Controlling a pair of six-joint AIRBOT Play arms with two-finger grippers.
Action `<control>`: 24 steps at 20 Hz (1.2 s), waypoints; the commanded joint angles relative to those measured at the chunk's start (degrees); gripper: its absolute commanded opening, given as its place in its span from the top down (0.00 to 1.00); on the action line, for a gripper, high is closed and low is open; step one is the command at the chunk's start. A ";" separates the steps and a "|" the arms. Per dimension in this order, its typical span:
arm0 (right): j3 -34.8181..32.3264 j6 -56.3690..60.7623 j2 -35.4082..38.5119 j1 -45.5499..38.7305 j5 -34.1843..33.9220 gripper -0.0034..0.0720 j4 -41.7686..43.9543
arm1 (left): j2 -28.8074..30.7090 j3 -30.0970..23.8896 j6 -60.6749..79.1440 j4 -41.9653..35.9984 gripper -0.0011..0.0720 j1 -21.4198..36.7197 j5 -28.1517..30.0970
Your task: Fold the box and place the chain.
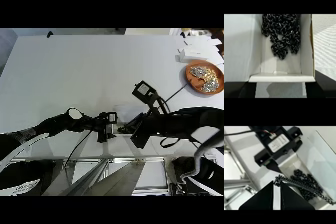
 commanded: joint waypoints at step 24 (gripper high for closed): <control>7.08 9.31 -8.46 -29.05 3.65 0.64 -21.79 | 0.04 0.00 0.00 0.02 0.83 0.04 0.00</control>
